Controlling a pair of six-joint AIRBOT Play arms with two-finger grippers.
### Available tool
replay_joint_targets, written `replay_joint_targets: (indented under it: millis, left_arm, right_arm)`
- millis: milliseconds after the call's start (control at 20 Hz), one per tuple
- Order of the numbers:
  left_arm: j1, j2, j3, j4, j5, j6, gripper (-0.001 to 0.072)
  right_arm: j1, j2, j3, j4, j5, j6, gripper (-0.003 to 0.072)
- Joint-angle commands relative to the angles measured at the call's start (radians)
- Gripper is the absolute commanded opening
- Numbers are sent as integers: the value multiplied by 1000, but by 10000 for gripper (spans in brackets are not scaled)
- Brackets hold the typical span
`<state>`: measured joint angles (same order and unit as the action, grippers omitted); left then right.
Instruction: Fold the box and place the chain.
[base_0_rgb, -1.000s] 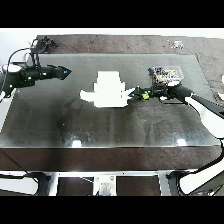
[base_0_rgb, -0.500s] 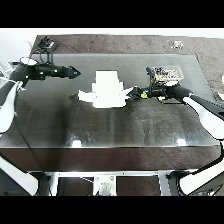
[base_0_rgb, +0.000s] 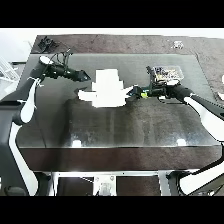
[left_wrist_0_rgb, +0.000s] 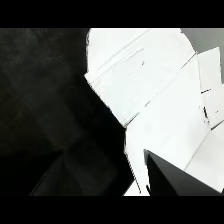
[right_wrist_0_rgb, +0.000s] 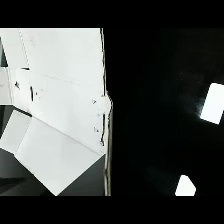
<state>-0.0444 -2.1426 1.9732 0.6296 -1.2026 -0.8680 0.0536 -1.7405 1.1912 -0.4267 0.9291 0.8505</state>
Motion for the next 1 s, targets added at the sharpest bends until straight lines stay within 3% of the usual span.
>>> replay_joint_targets:
  millis: [0, 400, 800, 950]
  left_arm:
    - [-31, -35, 41, 19, -1, -21, 583]
    - [-57, -36, 41, 11, 42, 14, 583]
    - [-70, -72, 42, -66, 3, 32, 582]
    - [-73, -77, 41, -65, 14, 39, 550]
  right_arm:
    - [1, 1, -1, 0, -10, -18, 3]
    - [1, 1, -2, 0, -24, -43, 4]
    - [1, 1, -2, 1, -24, -43, 4]
    - [1, 1, -2, 0, -23, -43, 5]
